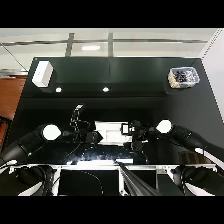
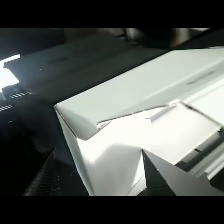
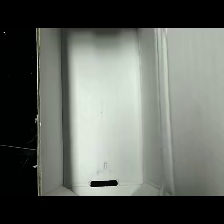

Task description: Fold the box and place the chain.

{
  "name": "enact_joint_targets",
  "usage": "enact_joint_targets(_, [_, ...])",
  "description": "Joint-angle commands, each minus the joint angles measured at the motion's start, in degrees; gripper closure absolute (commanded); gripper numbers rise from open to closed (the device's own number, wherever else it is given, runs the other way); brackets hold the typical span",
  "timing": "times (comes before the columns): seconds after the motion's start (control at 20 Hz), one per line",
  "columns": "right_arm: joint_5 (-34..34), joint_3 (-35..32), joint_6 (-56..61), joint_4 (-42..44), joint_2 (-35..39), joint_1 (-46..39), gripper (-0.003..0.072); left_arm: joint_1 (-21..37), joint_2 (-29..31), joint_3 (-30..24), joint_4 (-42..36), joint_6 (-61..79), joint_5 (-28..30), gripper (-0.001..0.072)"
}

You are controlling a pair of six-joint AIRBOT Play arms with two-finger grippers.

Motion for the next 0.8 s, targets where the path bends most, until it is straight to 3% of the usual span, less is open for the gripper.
enact_joint_targets(0.0, [0.0,0.0,0.0,0.0,0.0,0.0,0.0151,-3.1,0.0,2.3,10.2,-13.0,1.0,0.0116])
enact_joint_targets(0.2, [0.0,0.0,0.0,0.0,0.0,0.0,0.0151,-3.0,-0.4,3.8,11.1,-18.5,0.0,0.0116])
enact_joint_targets(0.65, [0.0,0.0,0.0,0.0,0.0,0.0,0.0151,-4.5,-7.2,12.1,15.3,-25.2,-9.7,0.0118])
enact_joint_targets(0.75, [0.0,0.0,0.0,0.0,0.0,0.0,0.0151,-5.7,-7.2,12.5,16.5,-27.3,-11.0,0.0156])
